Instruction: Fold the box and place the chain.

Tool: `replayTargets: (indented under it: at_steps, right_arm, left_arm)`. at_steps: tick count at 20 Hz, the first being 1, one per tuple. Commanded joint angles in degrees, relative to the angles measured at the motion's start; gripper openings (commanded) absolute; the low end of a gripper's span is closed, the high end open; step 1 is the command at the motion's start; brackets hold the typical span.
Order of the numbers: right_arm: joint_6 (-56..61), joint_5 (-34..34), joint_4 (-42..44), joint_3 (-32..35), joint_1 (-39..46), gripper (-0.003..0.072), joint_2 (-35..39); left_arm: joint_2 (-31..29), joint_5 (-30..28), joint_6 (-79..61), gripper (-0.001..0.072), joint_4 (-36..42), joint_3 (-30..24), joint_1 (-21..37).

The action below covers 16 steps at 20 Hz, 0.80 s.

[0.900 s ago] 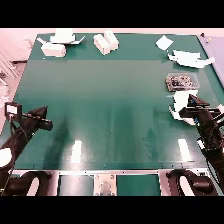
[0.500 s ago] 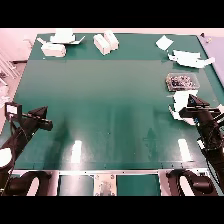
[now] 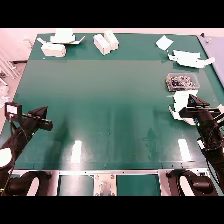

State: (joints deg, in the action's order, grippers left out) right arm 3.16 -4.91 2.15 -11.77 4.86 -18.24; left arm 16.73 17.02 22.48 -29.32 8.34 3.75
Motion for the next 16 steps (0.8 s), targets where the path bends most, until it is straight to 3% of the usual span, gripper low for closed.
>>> replayTargets:
  at_steps: [1, 11, 13, 16]
  right_arm:
    - [0.0, 0.0, 0.0, 0.0, 0.0, 0.0016, 0.1]
    - [1.1, -0.1, 0.0, 0.0, 0.0, 0.0018, 0.1]
    - [-0.9, 0.8, -2.7, -0.8, 0.3, 0.0301, -0.1]
    - [-0.8, 3.6, -3.5, -5.5, 5.7, 0.0306, -3.0]
  left_arm:
    - [0.0, 0.0, 0.0, 0.0023, 0.0, 0.0, 0.0]
    - [0.0, 0.0, 0.0, 0.0023, 0.0, 0.0, 0.0]
    - [0.0, 0.0, 0.0, 0.0023, 0.0, 0.0, 0.0]
    - [0.0, 0.0, 0.0, 0.0023, 0.0, 0.0, 0.0]
